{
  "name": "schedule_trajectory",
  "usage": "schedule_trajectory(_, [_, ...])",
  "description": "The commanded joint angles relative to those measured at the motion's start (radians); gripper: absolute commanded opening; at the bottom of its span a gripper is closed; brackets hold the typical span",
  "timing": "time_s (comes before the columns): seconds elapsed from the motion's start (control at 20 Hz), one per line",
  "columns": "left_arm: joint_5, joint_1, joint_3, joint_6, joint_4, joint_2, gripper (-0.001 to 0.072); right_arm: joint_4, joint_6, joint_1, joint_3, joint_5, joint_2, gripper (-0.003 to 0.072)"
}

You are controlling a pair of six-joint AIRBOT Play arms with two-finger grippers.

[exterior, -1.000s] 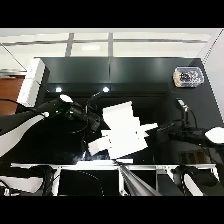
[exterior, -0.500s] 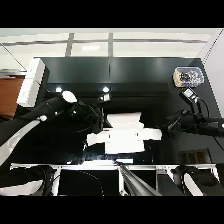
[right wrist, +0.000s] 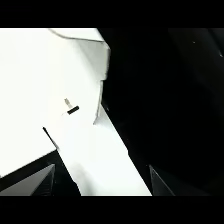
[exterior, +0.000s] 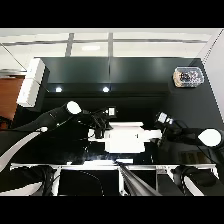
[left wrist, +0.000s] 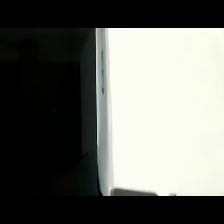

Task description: Fold the box and place the chain.

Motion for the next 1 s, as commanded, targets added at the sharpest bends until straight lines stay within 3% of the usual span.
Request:
schedule_trajectory(0.0, [0.010, -0.005, -0.003, 0.008, -0.004, 0.002, 0.0025, -0.001, -0.055, 0.082, -0.049, -0.082, -0.003, 0.0708])
schedule_trajectory(0.5, [0.010, -0.005, -0.003, 0.008, 0.004, -0.003, 0.0025, -0.035, -0.067, 0.200, -0.077, -0.048, -0.097, 0.0708])
schedule_trajectory(0.95, [0.009, -0.005, -0.003, 0.006, 0.004, -0.008, 0.0025, -0.041, -0.067, 0.208, -0.077, -0.056, -0.098, 0.0708])
